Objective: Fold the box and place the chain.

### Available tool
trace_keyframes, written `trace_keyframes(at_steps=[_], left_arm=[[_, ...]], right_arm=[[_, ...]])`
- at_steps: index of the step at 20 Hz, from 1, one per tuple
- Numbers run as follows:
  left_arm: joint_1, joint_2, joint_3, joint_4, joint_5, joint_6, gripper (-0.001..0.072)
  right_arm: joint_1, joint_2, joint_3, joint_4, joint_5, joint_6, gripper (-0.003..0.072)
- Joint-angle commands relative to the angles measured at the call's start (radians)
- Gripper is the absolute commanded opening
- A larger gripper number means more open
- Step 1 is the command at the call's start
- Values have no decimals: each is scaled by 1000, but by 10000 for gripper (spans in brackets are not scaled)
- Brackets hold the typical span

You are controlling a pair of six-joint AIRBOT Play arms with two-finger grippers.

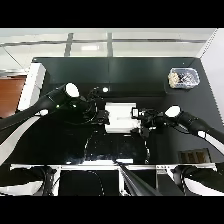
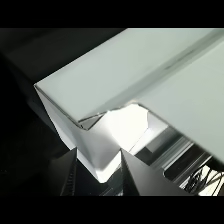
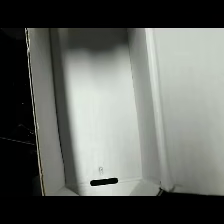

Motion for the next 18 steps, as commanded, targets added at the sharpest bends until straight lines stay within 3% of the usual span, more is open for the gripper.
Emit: trace_keyframes(at_steps=[1,9,12,18], left_arm=[[-10,0,1,46,35,-76,329],[-135,0,28,325,94,-308,329],[-208,-1,77,511,82,-490,328],[-306,-17,160,680,37,-822,328]], right_arm=[[1,-1,0,0,0,0,178],[1,-1,0,0,0,0,178],[1,-1,0,0,0,0,178],[1,-1,0,0,0,0,178]])
